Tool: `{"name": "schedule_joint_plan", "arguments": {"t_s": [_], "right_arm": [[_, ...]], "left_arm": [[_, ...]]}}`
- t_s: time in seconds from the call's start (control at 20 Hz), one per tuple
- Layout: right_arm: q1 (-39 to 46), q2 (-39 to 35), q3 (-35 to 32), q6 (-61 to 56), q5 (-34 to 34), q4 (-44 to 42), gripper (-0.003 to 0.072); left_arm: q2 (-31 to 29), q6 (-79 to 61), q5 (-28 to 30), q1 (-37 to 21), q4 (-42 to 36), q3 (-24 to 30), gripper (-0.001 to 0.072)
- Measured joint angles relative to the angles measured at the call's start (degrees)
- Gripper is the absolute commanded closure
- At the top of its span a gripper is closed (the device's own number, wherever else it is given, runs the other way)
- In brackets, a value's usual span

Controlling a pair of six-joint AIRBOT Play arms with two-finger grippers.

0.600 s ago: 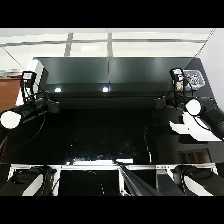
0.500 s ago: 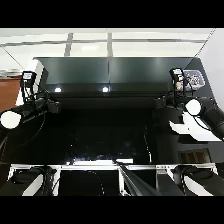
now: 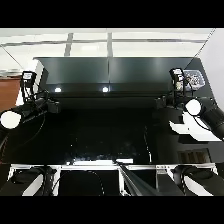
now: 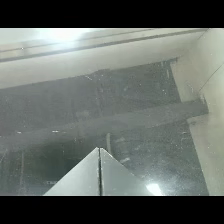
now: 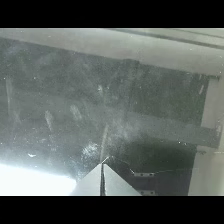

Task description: Fold the box and place the chain.

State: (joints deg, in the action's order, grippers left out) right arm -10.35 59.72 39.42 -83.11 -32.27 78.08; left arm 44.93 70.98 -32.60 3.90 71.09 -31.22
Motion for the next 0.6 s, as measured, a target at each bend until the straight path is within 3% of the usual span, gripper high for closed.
{"name": "schedule_joint_plan", "arguments": {"t_s": [0.3, 0.35, 0.45, 0.5, 0.55, 0.6], "right_arm": [[0.0, 0.0, 0.0, -0.4, 1.7, -4.3, 0.0670], [0.0, 0.0, 0.0, -0.5, 1.4, -5.4, 0.0611], [0.0, 0.0, 0.0, -0.7, -0.7, -6.7, -0.0026], [0.0, 0.0, 0.0, -0.7, -1.4, -6.1, -0.0027], [0.1, 0.0, 0.1, -0.6, -1.9, -4.3, -0.0027], [0.4, 0.0, 0.4, -0.7, -2.3, -2.3, -0.0026]], "left_arm": [[0.0, 0.0, 0.0, 0.0, 0.0, 0.0, 0.0684], [0.0, 0.0, 0.0, 0.0, 0.0, 0.0, 0.0684], [0.0, 0.0, 0.2, 0.0, -0.3, 0.0, 0.0683], [0.0, 0.0, 0.4, 0.0, -0.5, 0.0, 0.0671], [0.1, 0.0, 0.5, 0.0, -0.8, 0.0, 0.0439], [0.2, 0.0, 0.7, 0.0, -0.9, 0.0, -0.0011]]}}
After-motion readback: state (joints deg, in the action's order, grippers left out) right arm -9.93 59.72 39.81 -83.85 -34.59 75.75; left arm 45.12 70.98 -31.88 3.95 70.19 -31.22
